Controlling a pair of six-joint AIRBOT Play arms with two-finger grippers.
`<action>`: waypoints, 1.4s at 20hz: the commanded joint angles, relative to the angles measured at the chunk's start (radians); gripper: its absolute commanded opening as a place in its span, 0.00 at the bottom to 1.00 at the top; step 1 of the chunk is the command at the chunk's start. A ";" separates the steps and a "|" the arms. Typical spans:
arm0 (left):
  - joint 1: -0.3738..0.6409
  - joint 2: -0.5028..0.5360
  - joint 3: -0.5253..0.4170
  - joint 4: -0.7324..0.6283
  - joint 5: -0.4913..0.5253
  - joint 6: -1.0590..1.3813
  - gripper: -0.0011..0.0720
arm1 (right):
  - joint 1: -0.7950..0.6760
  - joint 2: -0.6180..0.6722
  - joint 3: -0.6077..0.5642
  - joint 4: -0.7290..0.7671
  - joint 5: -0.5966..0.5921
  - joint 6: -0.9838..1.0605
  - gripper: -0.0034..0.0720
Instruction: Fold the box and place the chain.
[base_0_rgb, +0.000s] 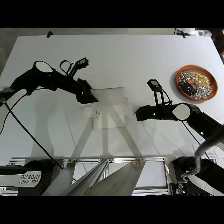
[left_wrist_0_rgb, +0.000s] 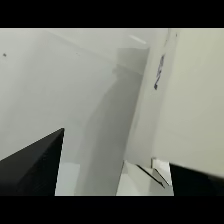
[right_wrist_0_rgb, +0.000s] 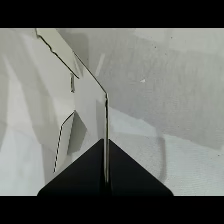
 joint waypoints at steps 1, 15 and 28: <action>-0.024 -0.033 0.000 -0.003 0.062 0.022 0.97 | 0.001 0.000 0.000 0.001 0.009 0.002 0.06; -0.024 -0.074 0.000 0.013 -0.119 0.133 0.02 | 0.001 0.005 0.001 0.012 0.023 0.002 0.06; -0.241 0.176 -0.013 0.079 -0.179 0.013 0.01 | 0.000 0.348 0.167 -0.515 0.592 0.261 0.66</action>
